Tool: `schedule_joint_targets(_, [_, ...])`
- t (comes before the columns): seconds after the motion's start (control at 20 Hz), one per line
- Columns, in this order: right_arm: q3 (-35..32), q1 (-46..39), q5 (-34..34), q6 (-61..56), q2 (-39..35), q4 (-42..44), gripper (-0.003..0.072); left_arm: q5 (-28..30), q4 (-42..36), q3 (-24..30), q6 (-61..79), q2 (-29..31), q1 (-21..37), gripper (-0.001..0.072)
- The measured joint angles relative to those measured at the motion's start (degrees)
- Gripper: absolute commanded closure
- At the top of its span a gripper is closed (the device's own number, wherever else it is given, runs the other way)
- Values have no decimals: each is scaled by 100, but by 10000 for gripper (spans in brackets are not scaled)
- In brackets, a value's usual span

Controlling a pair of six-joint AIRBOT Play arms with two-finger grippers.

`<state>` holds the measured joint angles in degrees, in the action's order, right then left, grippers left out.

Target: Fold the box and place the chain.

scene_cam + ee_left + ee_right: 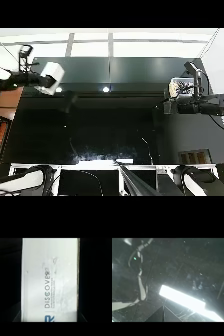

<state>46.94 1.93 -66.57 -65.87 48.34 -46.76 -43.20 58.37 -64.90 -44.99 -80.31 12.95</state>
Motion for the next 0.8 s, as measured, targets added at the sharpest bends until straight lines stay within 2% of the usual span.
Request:
schedule_joint_targets(0.25, [0, 0, 26, -55, 0, 13, 678, 87, 715, -1600, -704, -1519, 446, 373])
schedule_joint_targets(0.4, [0, 0, 111, -92, 0, 17, 678, 127, 876, -2317, -892, -2308, 501, 372])
schedule_joint_targets(0.45, [0, 0, 153, -107, 0, 20, 678, 146, 920, -2529, -944, -2559, 511, 343])
schedule_joint_targets(0.5, [0, 0, 199, -111, 0, 20, 677, 151, 938, -2704, -968, -2752, 516, 116])
schedule_joint_targets(0.55, [0, 0, 249, -129, 0, 17, 678, 168, 951, -2859, -1003, -2931, 516, -10])
schedule_joint_targets(0.65, [0, 0, 306, -173, 0, 20, 678, 149, 975, -3112, -1106, -3139, 498, -10])
schedule_joint_targets(0.8, [0, 0, 299, -286, 0, 17, 677, -415, 1005, -3755, -1294, -3281, 479, -8])
